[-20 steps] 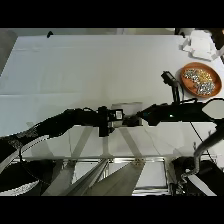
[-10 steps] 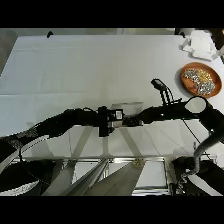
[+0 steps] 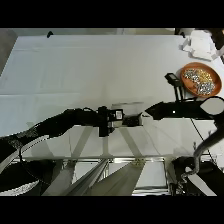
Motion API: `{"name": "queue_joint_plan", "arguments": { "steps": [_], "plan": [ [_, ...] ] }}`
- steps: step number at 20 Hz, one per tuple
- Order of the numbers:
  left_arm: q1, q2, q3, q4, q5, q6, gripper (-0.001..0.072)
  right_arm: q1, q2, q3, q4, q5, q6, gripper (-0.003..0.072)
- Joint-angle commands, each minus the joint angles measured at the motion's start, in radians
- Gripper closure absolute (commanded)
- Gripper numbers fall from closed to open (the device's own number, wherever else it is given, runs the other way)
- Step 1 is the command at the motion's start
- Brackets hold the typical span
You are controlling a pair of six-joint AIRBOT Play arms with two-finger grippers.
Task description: Fold the box and place the chain.
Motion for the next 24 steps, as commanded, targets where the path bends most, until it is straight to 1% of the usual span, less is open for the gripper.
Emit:
{"name": "queue_joint_plan", "arguments": {
  "steps": [1, 4, 5, 6, 8, 9, 11, 14, 16, 19, 21, 24],
  "plan": [
    [0.0, 0.0, 0.0, 0.0, 0.001, 0.0, 0.0574, -0.142, 0.047, 0.0, -0.023, 0.069, -0.157, 0.0565],
    [0.0, 0.0, 0.0, 0.0, 0.0, 0.0, 0.0574, -0.168, -0.011, -0.001, -0.128, 0.068, -0.404, 0.0572],
    [0.0, 0.0, 0.0, 0.0, 0.0, 0.0, 0.0574, -0.168, -0.046, -0.002, -0.146, 0.061, -0.488, 0.0569],
    [0.0, 0.0, 0.0, 0.001, 0.0, 0.0, 0.0574, -0.166, -0.091, -0.003, -0.137, 0.058, -0.571, 0.0548],
    [0.0, 0.0, 0.0, 0.001, 0.0, 0.0, 0.0574, -0.12, -0.172, -0.003, -0.099, 0.06, -0.686, 0.0375],
    [0.0, 0.0, 0.0, 0.0, 0.0, 0.0, 0.0574, -0.08, -0.207, -0.003, -0.098, 0.052, -0.747, 0.0363],
    [0.0, 0.0, 0.0, 0.0, 0.0, 0.0, 0.0574, -0.013, -0.261, -0.003, -0.118, 0.006, -0.878, 0.0363],
    [0.0, 0.0, 0.0, 0.0, 0.0, 0.0, 0.0574, 0.014, -0.314, -0.003, -0.122, -0.076, -1.022, 0.0363],
    [0.0, 0.0, 0.0, 0.0, 0.0, 0.0, 0.0574, 0.014, -0.336, -0.003, -0.123, -0.121, -1.042, 0.0363],
    [0.0, 0.0, 0.0, 0.0, 0.0, 0.0, 0.0574, 0.014, -0.381, -0.003, -0.123, -0.126, -1.044, 0.0369],
    [0.0, 0.0, 0.0, 0.001, 0.0, 0.0, 0.0574, 0.014, -0.396, -0.003, -0.124, -0.136, -1.044, 0.0407],
    [0.0, 0.0, 0.0, 0.0, 0.0, 0.0, 0.0574, 0.014, -0.397, -0.003, -0.123, -0.168, -1.043, 0.0407]
  ]
}}
